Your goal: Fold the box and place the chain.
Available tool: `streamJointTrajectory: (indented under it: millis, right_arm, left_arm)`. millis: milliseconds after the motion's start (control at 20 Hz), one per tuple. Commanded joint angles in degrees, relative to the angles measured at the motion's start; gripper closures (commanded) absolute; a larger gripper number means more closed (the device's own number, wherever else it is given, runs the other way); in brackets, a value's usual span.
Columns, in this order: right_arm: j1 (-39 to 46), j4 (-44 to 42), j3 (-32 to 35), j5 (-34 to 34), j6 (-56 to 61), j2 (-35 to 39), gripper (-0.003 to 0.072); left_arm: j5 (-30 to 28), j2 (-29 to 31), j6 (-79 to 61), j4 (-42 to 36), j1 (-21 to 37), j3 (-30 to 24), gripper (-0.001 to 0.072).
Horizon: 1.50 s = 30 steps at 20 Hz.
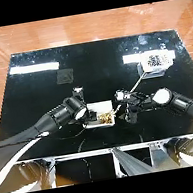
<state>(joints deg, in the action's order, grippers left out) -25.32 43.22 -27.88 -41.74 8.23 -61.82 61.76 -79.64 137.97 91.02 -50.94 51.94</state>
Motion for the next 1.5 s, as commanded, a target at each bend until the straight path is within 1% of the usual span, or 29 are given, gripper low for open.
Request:
streamJointTrajectory:
  millis: [0, 150, 350, 450, 500, 550, 650, 700, 750, 900, 950, 1000, 1050, 1100, 1300, 1450]
  right_arm:
    - [-0.22, -5.79, 0.11, 1.07, -5.55, -2.91, -0.0014]
    - [-1.66, -7.02, 0.11, 1.75, -7.08, -4.24, -0.0014]
    - [-4.04, -7.87, 0.11, 6.27, -7.17, -5.14, -0.0014]
    - [-4.11, -7.85, 0.11, 6.45, -7.15, -5.73, -0.0013]
    - [-4.11, -7.85, 0.11, 6.43, -7.15, -6.03, 0.0023]
    - [-4.11, -7.87, 0.11, 6.45, -7.15, -6.14, 0.0144]
    - [-4.13, -7.85, 0.11, 6.45, -7.15, -6.14, 0.0152]
    - [-4.15, -7.85, 0.11, 6.43, -7.15, -6.14, 0.0260]
    - [-4.24, -7.85, 0.11, 6.43, -7.13, -6.14, 0.0329]
    - [-4.24, -7.85, 0.11, 6.34, -7.13, -6.14, 0.0333]
    - [-4.26, -7.85, 0.11, 6.25, -7.08, -6.12, 0.0420]
    - [-4.26, -7.85, 0.11, 5.99, -7.04, -6.12, 0.0576]
    - [-4.26, -7.87, 0.11, 5.79, -6.95, -6.12, 0.0640]
    - [-4.26, -7.87, 0.11, 5.66, -6.88, -6.12, 0.0664]
    - [-4.22, -7.80, 0.09, 5.62, -3.21, -5.49, 0.0664]
    - [-4.20, -4.35, 0.09, 5.55, 4.68, -2.19, 0.0664]
  left_arm:
    - [0.02, -0.02, 0.00, 0.00, 0.02, -0.02, 0.0685]
    - [0.02, -0.02, 0.00, 0.00, 0.02, -0.02, 0.0685]
    - [0.02, -0.02, 0.00, 0.00, 0.02, -0.02, 0.0685]
    - [0.02, -0.02, 0.00, 0.00, 0.02, -0.02, 0.0685]
    - [0.02, -0.02, 0.00, 0.00, 0.02, -0.02, 0.0685]
    - [0.02, -0.02, 0.00, 0.00, 0.02, -0.02, 0.0685]
    - [0.02, -0.02, 0.00, 0.00, 0.02, -0.02, 0.0685]
    - [0.02, -0.02, 0.02, 0.00, 0.02, -0.02, 0.0685]
    - [0.02, -0.02, 0.02, 0.00, 0.02, -0.02, 0.0685]
    - [0.02, -0.02, 0.02, 0.00, 0.02, -0.02, 0.0685]
    - [0.02, -0.02, 0.00, 0.00, 0.02, -0.02, 0.0685]
    - [0.02, -0.02, 0.02, 0.00, 0.02, -0.02, 0.0685]
    - [0.09, -0.02, 0.00, -0.02, 0.02, -0.02, 0.0685]
    - [0.13, -0.02, 0.00, -0.02, 0.02, -0.02, 0.0685]
    - [0.26, -0.02, 0.02, -0.02, 0.02, -0.02, 0.0685]
    - [0.26, -0.02, 0.00, -0.02, 0.02, -0.02, 0.0685]
